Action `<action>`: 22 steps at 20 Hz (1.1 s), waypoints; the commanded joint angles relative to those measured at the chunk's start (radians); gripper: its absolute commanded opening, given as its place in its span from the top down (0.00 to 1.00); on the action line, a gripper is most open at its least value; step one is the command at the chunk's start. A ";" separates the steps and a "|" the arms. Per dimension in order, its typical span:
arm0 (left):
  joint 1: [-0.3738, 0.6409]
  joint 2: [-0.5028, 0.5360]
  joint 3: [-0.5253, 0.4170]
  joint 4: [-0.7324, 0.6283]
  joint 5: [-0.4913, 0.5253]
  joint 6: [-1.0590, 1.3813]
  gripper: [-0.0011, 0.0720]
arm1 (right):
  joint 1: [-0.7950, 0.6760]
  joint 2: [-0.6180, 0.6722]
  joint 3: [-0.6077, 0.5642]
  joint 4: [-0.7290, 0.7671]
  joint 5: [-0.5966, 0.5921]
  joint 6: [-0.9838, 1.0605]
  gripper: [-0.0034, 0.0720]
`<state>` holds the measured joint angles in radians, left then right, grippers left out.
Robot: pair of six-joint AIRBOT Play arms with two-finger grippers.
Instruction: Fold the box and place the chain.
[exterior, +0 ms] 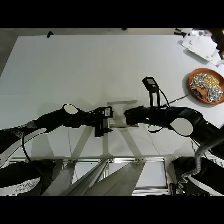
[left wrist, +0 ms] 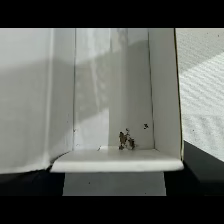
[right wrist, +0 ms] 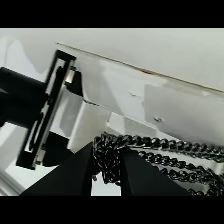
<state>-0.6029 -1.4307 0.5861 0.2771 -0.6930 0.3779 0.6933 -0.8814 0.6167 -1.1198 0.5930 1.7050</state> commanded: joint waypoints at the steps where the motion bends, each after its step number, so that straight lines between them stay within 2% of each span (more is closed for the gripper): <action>1: 0.001 0.000 0.000 0.000 0.000 0.000 0.97 | 0.045 -0.023 0.000 0.050 -0.067 0.000 0.94; 4: 0.001 0.000 0.000 0.000 0.000 0.000 0.97 | 0.074 -0.040 0.000 0.068 -0.097 0.000 0.94; 7: 0.001 0.000 0.000 0.000 0.000 0.000 0.97 | 0.085 -0.070 0.000 0.073 -0.066 0.000 0.94; 15: 0.001 0.000 0.000 0.000 0.000 0.000 0.97 | 0.085 -0.237 0.000 0.072 -0.034 0.000 0.94; 17: 0.001 0.000 0.000 0.000 0.000 0.000 0.97 | 0.085 -0.247 0.000 0.071 -0.035 0.000 0.93; 18: 0.001 0.000 0.000 0.000 0.000 0.000 0.97 | 0.085 -0.247 0.000 0.070 -0.040 0.000 0.88; 22: 0.001 0.000 0.000 0.000 0.000 0.000 0.97 | 0.085 -0.247 0.000 0.070 -0.061 0.000 0.88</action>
<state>-0.6029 -1.4307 0.5861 0.2775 -0.6930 0.3779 0.7769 -1.1221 0.6170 -1.0492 0.5434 1.7050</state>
